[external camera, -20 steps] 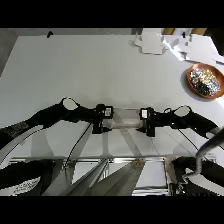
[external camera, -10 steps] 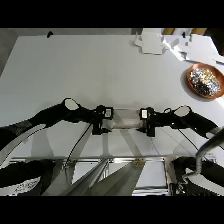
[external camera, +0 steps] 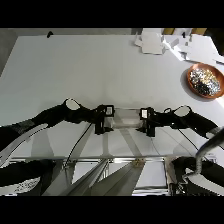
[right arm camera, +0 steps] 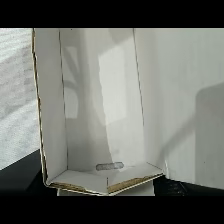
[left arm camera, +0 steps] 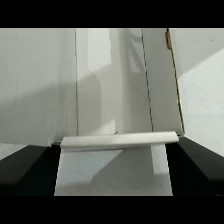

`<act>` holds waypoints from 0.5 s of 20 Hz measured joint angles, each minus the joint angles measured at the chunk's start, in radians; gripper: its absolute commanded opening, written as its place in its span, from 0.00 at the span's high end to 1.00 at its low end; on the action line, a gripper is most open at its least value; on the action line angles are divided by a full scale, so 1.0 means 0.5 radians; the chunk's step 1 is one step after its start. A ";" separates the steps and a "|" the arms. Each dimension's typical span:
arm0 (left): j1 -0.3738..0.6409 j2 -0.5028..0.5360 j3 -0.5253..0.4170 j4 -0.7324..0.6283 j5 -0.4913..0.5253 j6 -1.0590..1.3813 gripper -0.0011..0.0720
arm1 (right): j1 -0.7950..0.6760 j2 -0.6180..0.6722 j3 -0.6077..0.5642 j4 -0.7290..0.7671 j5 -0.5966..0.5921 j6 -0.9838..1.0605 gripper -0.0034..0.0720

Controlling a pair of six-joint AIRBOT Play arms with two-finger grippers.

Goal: Fold the box and place the chain.

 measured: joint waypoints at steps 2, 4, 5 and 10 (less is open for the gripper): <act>-0.012 -0.017 0.000 -0.046 0.006 0.030 0.03 | 0.000 0.000 0.000 0.000 0.000 0.000 0.54; -0.026 -0.035 0.000 -0.091 0.020 0.056 0.08 | 0.000 0.000 0.000 0.000 0.000 0.000 0.54; -0.031 -0.046 0.000 -0.105 0.029 0.062 0.35 | 0.000 0.000 0.000 0.000 0.000 0.000 0.54; -0.042 -0.069 0.001 -0.102 0.048 0.079 0.84 | -0.001 0.001 0.000 -0.002 0.000 -0.002 0.54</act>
